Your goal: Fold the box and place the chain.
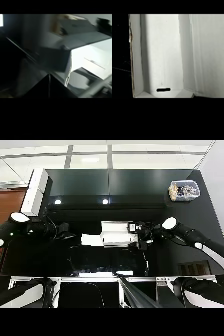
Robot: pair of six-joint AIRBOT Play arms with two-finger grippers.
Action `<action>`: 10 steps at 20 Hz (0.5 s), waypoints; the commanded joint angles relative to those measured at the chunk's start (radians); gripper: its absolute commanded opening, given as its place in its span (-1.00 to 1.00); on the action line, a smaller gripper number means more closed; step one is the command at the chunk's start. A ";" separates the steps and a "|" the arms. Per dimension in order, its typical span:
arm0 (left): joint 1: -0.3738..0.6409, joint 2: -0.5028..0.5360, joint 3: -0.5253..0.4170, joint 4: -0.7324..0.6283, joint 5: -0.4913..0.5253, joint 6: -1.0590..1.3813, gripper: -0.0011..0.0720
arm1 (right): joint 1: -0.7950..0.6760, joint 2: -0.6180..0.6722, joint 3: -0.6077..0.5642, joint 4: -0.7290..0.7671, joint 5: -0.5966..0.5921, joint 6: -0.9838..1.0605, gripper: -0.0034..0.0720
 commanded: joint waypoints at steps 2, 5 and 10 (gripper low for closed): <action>-0.077 -0.114 -0.018 -0.091 0.008 -0.048 -0.91 | 0.001 0.000 0.000 0.000 0.001 0.000 -0.28; -0.194 -0.152 -0.010 -0.105 0.039 -0.008 -0.90 | 0.001 0.000 0.000 0.000 0.001 0.000 -0.28; -0.257 -0.159 0.006 -0.246 0.058 0.133 -0.90 | 0.001 0.000 0.000 0.000 0.000 0.000 -0.28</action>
